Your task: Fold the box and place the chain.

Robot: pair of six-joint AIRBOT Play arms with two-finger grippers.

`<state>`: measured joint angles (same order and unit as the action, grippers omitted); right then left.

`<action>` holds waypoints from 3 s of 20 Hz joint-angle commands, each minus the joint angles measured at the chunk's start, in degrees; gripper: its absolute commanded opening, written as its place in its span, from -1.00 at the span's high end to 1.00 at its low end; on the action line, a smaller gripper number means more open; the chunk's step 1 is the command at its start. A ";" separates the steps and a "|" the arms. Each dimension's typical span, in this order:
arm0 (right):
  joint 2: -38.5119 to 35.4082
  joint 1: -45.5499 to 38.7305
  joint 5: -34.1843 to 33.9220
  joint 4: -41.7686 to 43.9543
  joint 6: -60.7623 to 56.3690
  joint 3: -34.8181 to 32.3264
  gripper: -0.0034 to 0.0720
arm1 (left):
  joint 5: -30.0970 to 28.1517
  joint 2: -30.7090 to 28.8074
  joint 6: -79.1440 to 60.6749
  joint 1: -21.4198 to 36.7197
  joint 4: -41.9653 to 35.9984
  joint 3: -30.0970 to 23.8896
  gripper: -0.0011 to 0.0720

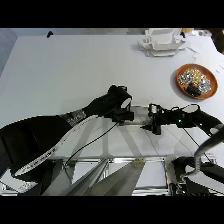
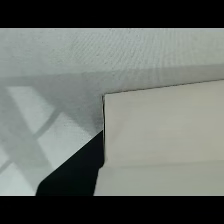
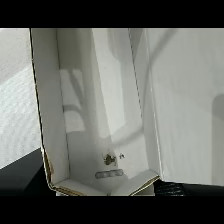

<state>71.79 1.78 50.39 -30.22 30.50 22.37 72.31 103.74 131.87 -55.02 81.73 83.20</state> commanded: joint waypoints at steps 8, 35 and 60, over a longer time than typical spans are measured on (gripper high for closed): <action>0.00 0.00 -0.04 0.09 -0.02 0.00 -0.18 | 1.29 -3.13 -4.37 1.68 -0.02 0.02 -0.35; 0.00 0.00 -0.04 0.07 -0.04 0.00 -0.18 | -20.28 -11.80 -143.01 21.68 -41.64 -26.88 -0.93; 0.00 0.00 -0.04 0.09 -0.02 0.00 -0.18 | -19.41 -10.75 -149.63 19.37 -50.86 -30.34 -0.95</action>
<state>71.79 1.78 50.19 -29.80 30.24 22.35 52.49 93.01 -17.67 -35.73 29.52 52.88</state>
